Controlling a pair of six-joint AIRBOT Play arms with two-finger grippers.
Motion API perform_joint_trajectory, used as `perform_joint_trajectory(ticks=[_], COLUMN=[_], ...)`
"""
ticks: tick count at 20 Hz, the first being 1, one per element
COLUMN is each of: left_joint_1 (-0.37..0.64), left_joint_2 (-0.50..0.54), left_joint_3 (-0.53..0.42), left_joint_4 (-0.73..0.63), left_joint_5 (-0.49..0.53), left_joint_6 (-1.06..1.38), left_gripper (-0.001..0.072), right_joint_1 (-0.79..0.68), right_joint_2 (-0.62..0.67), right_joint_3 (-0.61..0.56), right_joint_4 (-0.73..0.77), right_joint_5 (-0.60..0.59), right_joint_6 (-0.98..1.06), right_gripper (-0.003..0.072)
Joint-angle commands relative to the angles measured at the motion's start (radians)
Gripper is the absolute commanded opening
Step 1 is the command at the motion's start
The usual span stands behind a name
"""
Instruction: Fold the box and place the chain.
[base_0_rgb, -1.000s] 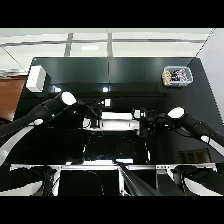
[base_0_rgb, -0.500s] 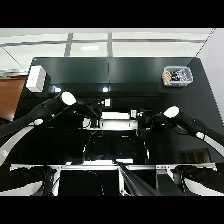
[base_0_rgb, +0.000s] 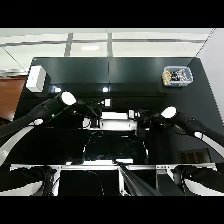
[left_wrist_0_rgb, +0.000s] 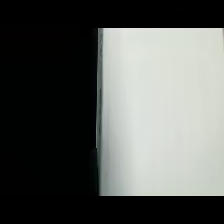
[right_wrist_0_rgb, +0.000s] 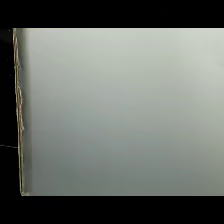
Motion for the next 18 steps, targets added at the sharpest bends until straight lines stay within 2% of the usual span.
perform_joint_trajectory(ticks=[1,12,18], left_joint_1=[0.0,0.0,0.0], left_joint_2=[0.0,0.0,0.0], left_joint_3=[0.0,0.0,0.0], left_joint_4=[0.0,0.0,0.0], left_joint_5=[0.0,0.0,0.001], left_joint_6=[0.0,0.0,0.0], left_gripper=[0.0025,0.0025,0.0025], right_joint_1=[0.001,0.01,0.01], right_joint_2=[-0.004,-0.021,-0.024], right_joint_3=[0.004,0.023,0.03], right_joint_4=[-0.006,-0.038,-0.009], right_joint_5=[-0.016,-0.014,-0.015], right_joint_6=[0.021,0.061,0.041], right_gripper=[0.071,0.0711,0.071])
